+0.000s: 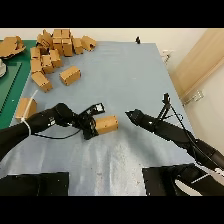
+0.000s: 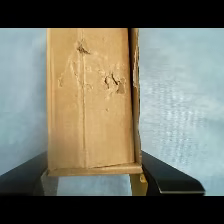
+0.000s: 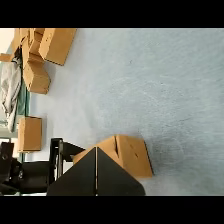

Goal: Fold the box.

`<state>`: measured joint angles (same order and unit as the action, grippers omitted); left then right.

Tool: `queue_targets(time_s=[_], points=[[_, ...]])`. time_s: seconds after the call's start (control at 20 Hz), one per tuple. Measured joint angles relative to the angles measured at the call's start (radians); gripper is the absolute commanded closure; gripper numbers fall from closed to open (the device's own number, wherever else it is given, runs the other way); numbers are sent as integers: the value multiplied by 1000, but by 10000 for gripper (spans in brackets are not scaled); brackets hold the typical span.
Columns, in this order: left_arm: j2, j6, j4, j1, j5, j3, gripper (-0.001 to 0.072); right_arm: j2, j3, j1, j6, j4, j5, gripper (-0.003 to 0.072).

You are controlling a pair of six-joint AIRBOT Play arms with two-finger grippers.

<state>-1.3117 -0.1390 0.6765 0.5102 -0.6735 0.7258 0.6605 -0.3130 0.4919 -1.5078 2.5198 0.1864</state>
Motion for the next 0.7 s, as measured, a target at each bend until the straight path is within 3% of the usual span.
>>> queue_targets(time_s=[0.25,0.5,0.7], points=[[93,-341,212,-177,-6,51,496,0,-20,0,35,1,-21,680],[159,-662,399,-479,-28,67,496,0,-28,0,43,0,-26,680],[172,-814,458,-689,-45,70,496,0,-30,0,43,0,-22,679]])
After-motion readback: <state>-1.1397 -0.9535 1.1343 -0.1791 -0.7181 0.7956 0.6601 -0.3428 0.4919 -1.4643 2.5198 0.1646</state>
